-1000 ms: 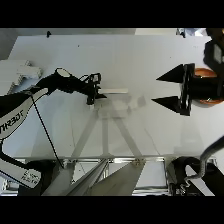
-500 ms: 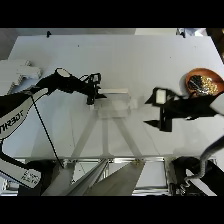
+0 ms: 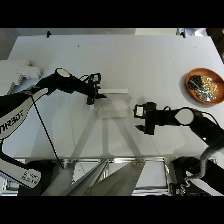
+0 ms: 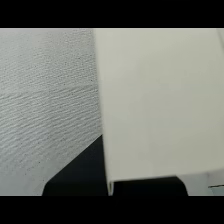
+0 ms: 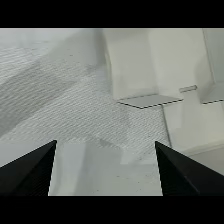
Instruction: Fold the box and place the chain.
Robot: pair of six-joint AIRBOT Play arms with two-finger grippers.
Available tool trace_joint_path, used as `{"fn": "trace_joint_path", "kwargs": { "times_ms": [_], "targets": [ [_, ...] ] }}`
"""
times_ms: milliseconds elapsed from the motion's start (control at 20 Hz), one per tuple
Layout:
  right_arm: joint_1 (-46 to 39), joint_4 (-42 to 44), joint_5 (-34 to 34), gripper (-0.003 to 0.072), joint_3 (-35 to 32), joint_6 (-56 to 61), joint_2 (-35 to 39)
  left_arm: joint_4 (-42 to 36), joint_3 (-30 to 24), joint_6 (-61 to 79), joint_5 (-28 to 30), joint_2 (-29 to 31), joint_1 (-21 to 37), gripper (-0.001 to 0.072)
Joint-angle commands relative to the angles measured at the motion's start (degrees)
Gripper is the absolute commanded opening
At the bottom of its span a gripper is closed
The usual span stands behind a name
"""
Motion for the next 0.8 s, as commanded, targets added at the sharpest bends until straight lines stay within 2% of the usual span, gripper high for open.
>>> {"fn": "trace_joint_path", "kwargs": {
  "times_ms": [0,100,350,500,750],
  "targets": [
    [1.27,2.91,-12.15,0.0688,-0.66,-3.82,-6.19,0.00,0.00,0.02,0.00,-0.04,0.00,0.0014],
    [2.23,5.42,-14.73,0.0688,-0.63,-7.50,-7.69,0.00,0.00,0.00,0.00,-0.04,0.00,0.0014],
    [2.32,13.55,-16.13,0.0688,-0.63,-11.89,-8.17,0.00,0.00,0.02,0.00,-0.04,0.00,0.0014],
    [2.51,21.22,-16.04,0.0688,-0.63,-20.06,-8.20,0.00,0.00,0.00,0.00,-0.04,0.00,0.0014],
    [2.97,21.75,-16.04,0.0688,-0.63,-20.41,-10.34,0.00,0.00,0.00,0.00,-0.04,0.00,0.0014]
  ]
}}
